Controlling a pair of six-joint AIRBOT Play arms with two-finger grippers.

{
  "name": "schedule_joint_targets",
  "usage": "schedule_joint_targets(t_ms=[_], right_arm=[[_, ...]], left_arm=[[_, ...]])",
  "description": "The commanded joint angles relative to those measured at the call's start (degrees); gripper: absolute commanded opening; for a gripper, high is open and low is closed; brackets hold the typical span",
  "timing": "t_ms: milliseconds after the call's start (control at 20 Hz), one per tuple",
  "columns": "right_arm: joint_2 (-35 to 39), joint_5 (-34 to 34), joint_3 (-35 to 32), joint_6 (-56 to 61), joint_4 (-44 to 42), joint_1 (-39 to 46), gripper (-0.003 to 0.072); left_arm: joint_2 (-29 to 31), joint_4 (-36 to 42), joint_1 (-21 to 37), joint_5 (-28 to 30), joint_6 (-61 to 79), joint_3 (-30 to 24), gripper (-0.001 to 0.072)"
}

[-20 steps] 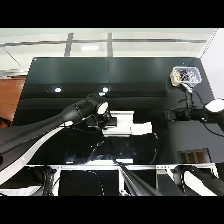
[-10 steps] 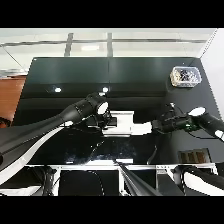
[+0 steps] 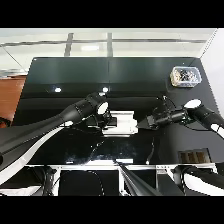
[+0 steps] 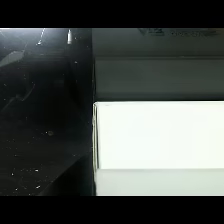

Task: Fold the box and place the chain.

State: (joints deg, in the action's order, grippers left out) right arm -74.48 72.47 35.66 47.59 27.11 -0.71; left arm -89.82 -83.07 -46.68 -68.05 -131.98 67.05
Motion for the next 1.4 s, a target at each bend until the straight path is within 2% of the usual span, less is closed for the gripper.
schedule_joint_targets(t_ms=[0, 50, 100, 150, 450, 700, 750, 900, 1050, 1200, 1350], right_arm=[[-0.09, 3.32, 1.73, 0.70, -1.62, -1.38, 0.0490], [-0.09, 2.32, 1.88, 0.96, -1.36, -2.43, 0.0484], [-0.09, 1.22, 2.21, 1.38, -1.38, -3.78, 0.0409], [-0.09, 0.24, 2.69, 1.77, -1.36, -5.16, 0.0401], [-0.09, -4.61, 8.33, 15.56, 10.14, -12.98, 0.0401], [-0.09, -13.44, 9.40, 25.92, 17.22, -19.21, 0.0388], [-0.09, -15.52, 9.40, 29.18, 20.04, -20.92, 0.0362], [-0.11, -19.23, 10.36, 40.22, 28.46, -25.42, 0.0362], [-0.35, -19.87, 13.70, 50.01, 37.90, -30.29, 0.0362], [-1.60, -15.54, 17.18, 65.59, 50.86, -35.78, 0.0362], [-2.99, -15.52, 17.14, 72.50, 54.03, -38.62, 0.0361]], left_arm=[[-0.02, -0.02, 0.04, 0.02, 0.00, 0.04, 0.0027], [-0.02, -0.02, 0.04, 0.02, 0.00, 0.04, 0.0027], [-0.02, -0.02, 0.04, 0.02, 0.00, 0.04, 0.0027], [-0.02, -0.02, 0.04, 0.02, 0.00, 0.04, 0.0027], [-0.04, 0.00, 0.04, 0.07, 0.00, 0.04, 0.0027], [-0.07, -0.04, 0.07, 0.07, 0.00, 0.04, 0.0027], [-0.07, -0.09, 0.07, 0.07, 0.00, 0.04, 0.0027], [-0.13, -0.07, 0.04, 0.04, 0.00, 0.04, 0.0027], [-0.17, -0.04, 0.04, -0.20, 0.02, 0.04, 0.0027], [-0.17, -0.07, 0.04, -0.13, 0.02, 0.04, 0.0027], [-0.17, -0.46, 0.07, -0.04, 0.02, 0.04, 0.0027]])
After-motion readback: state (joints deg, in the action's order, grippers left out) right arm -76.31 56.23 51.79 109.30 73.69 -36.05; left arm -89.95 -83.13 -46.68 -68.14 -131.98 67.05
